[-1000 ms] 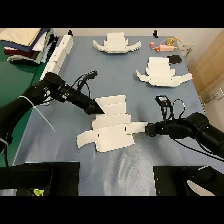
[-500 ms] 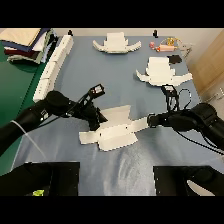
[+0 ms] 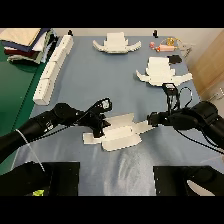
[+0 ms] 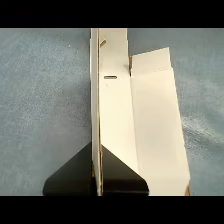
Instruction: Fold the box.
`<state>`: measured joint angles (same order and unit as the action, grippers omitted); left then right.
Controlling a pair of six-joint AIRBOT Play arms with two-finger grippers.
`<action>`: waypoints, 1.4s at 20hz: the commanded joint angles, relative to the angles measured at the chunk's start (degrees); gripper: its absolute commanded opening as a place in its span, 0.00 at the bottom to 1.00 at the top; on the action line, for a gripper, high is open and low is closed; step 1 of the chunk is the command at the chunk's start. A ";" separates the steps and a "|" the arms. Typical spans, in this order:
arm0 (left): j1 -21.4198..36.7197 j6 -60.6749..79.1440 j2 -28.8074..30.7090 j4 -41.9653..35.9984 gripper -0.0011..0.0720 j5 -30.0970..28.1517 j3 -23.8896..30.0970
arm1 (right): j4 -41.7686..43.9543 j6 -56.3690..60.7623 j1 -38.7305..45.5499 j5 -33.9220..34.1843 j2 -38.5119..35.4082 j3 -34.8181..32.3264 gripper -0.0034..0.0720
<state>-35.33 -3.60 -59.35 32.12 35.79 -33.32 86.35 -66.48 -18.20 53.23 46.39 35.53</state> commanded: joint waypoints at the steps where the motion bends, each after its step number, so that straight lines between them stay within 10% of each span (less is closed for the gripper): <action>1: 1.84 0.68 -0.44 0.22 0.04 -1.62 0.11 | 0.02 0.07 0.00 0.50 -0.04 0.04 0.57; 12: 8.20 4.66 -2.95 -2.19 0.04 22.56 -6.01 | -0.07 0.04 0.02 0.63 -0.02 0.04 0.57; 20: 8.17 6.19 -8.48 -4.85 0.03 16.72 -6.08 | -0.02 0.04 0.02 0.39 -0.02 0.04 0.57; 28: 5.81 10.08 1.97 -7.26 0.03 8.61 -3.21 | 0.00 0.04 0.00 0.26 -0.02 0.02 0.57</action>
<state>-28.05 4.58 -60.49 25.26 48.62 -38.06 86.30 -66.43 -18.20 53.60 46.41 35.53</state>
